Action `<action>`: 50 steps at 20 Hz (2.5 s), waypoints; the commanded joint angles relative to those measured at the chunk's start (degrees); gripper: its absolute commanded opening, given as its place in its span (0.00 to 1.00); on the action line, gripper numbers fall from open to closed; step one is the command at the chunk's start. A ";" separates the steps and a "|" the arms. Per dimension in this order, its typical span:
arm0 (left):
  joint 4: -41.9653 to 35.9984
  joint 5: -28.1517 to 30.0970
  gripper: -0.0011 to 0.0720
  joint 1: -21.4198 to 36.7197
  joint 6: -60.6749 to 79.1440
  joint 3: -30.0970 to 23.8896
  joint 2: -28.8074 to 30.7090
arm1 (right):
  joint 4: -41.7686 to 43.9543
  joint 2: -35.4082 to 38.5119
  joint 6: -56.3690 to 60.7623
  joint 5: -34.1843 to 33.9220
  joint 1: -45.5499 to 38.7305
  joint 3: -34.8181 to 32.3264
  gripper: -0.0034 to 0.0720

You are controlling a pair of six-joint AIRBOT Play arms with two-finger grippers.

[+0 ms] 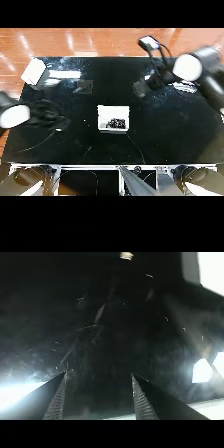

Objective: Fold the box and place the chain.

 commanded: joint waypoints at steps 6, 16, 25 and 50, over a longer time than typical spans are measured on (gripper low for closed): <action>-32.48 8.59 0.71 22.95 19.96 -20.81 14.10 | 13.05 -24.92 -18.29 10.82 0.83 14.84 1.00; -30.91 17.25 0.71 22.84 24.17 -21.00 1.22 | 14.51 -17.97 -21.14 20.39 6.62 15.21 1.00; -31.06 22.60 0.71 22.84 25.79 -20.94 -0.31 | 17.90 -17.18 -30.56 16.48 6.60 10.47 1.00; -31.76 24.76 0.71 22.84 25.83 -20.94 -0.31 | 16.59 -17.20 -39.85 13.29 8.83 3.56 1.00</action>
